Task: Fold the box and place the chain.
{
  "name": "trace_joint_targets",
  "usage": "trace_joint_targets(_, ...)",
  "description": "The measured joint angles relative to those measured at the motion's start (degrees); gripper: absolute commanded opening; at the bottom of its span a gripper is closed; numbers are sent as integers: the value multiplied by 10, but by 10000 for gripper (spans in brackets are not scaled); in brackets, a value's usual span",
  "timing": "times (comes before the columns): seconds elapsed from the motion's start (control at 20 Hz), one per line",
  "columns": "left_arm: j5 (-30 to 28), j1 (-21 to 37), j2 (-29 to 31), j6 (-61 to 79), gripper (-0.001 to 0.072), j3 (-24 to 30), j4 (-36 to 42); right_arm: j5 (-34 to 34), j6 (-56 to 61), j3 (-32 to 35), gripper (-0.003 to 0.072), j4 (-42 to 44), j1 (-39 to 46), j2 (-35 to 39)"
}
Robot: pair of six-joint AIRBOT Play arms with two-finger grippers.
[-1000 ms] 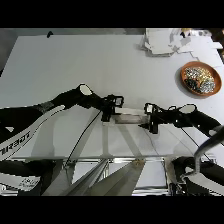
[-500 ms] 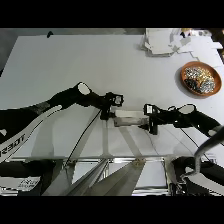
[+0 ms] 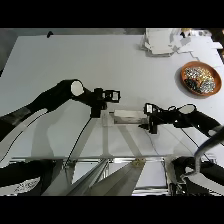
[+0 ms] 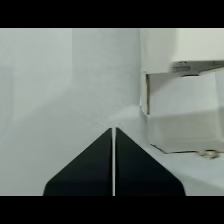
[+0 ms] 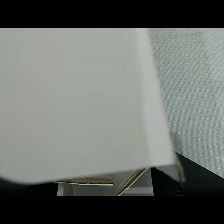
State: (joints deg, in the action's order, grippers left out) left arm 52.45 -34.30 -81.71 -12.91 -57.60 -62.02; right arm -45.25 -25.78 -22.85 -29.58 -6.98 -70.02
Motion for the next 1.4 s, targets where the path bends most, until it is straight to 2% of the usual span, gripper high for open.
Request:
trace_joint_targets(0.2, 26, -44, 38, -38, 6, 0, -7, -1, -2, 0, 471, -1, 0, 0)
trace_joint_targets(0.35, 12, -85, 45, -48, 6, 0, 26, -2, -2, 0, 471, -1, 0, 0)
trace_joint_targets(0.5, -52, -108, 41, -57, 6, 0, 70, -4, -2, 0, 471, -1, 1, 0)
trace_joint_targets(0.7, -169, -118, 22, -129, 6, 0, 106, -2, -2, 0, 471, 0, 1, 0)
trace_joint_targets(0.9, -224, -117, 11, -207, 6, 0, 118, 2, -1, 0, 471, 1, 0, 0)
trace_joint_targets(1.2, -200, -108, 17, -250, 8, 4, 96, 0, -4, 0, 471, -3, 0, 0)
trace_joint_targets(1.4, -174, -107, 47, -188, 10, 43, 88, -3, -4, 0, 471, -4, 0, 0)
